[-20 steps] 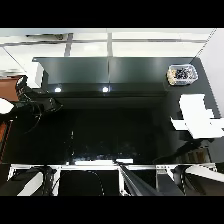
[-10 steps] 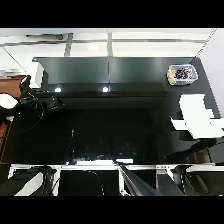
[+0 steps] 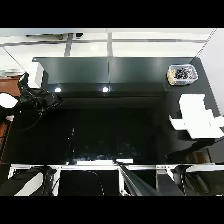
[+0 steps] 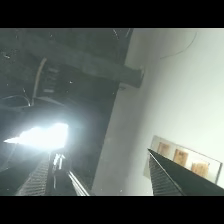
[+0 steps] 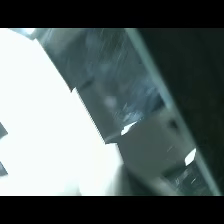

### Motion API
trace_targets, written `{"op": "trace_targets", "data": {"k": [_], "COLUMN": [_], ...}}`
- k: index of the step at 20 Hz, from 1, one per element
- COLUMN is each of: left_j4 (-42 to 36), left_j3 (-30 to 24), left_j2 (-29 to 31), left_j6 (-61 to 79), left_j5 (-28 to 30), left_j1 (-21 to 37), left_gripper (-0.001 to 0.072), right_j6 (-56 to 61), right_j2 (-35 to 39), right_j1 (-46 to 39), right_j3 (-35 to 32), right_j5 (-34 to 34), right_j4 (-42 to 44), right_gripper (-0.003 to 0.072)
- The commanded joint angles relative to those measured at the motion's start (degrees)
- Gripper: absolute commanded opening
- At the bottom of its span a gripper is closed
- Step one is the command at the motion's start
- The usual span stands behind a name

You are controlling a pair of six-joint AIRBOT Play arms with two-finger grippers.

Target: Fold the box and place the chain.

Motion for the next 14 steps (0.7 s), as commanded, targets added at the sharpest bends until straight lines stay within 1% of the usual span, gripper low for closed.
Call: {"op": "trace_targets", "data": {"k": [1,2,4,5,7,8,10,12,14], "left_j4": [-0.26,-0.26,-0.17,-0.2,-0.22,-0.24,-0.79,-2.51,-5.4], "left_j3": [0.13,0.13,0.13,0.13,0.13,0.13,0.13,0.11,0.11], "left_j2": [-0.02,-0.02,-0.02,-0.02,-0.02,-0.02,-0.02,-0.02,-0.02], "left_j6": [-0.02,-0.02,0.59,1.95,4.09,4.09,4.11,7.06,11.76], "left_j5": [0.33,0.13,0.2,0.57,0.55,0.48,0.31,-0.17,-1.22], "left_j1": [-0.04,-0.04,-0.04,-0.04,-0.04,-0.04,-0.07,-0.07,-0.79], "left_gripper": [0.0694,0.0694,0.0695,0.0695,0.0695,0.0696,0.0695,0.0695,0.0695], "right_j6": [1.29,1.25,0.35,0.37,-2.97,-5.14,-8.0,-8.24,-8.81], "right_j2": [2.95,4.66,9.16,11.47,17.77,21.97,31.36,39.93,45.75], "right_j1": [3.87,5.49,9.2,11.19,16.61,19.8,25.99,32.87,40.85], "right_j3": [-1.14,-2.51,-7.3,-10.45,-18.97,-23.67,-33.14,-42.66,-50.25], "right_j5": [2.75,2.1,0.74,-0.37,-2.1,-4.61,-13.25,-24.15,-32.35], "right_j4": [-5.57,-4.76,-0.46,3.39,13.31,17.22,24.5,32.5,38.29], "right_gripper": [0.0015,0.0015,0.0014,0.0014,0.0014,0.0014,0.0015,0.0015,0.0014]}}
